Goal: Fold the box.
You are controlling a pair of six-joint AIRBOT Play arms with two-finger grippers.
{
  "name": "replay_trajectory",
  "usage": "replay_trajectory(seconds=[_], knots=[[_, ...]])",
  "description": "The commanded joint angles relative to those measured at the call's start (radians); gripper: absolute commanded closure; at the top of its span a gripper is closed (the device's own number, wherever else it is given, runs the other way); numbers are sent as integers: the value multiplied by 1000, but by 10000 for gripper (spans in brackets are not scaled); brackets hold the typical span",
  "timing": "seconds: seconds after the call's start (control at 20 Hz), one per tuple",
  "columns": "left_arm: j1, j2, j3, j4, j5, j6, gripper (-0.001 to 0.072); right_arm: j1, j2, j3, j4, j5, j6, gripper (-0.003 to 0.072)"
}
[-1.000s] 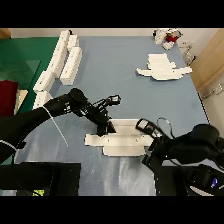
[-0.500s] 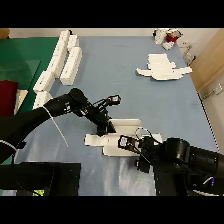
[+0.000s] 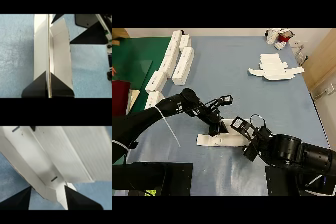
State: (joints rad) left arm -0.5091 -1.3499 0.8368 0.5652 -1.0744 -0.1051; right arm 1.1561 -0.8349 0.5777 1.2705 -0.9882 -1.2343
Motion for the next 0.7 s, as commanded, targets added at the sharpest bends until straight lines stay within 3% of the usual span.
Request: replay_trajectory(seconds=[0.0, 0.05, 0.1, 0.3, 0.45, 0.65], knots=[[-1, 0, -1, 0, 0, 0, 693, 1, 14, 20, -16, -58, 47, 76], [-1, 0, -1, 0, 0, 0, 692, 0, 14, 20, -23, -70, 48, 59], [-1, 0, -1, 0, 0, 0, 692, 0, 14, 19, -37, -77, 44, -34], [-1, 0, -1, 0, 0, 0, 693, -107, 16, 16, 33, -32, -146, -34], [-1, 0, -1, 0, 0, 0, 693, -257, 16, -5, 218, 50, -468, -34], [-1, 0, -1, 0, 0, 0, 693, -470, 15, -38, 549, 109, -1052, -34]])
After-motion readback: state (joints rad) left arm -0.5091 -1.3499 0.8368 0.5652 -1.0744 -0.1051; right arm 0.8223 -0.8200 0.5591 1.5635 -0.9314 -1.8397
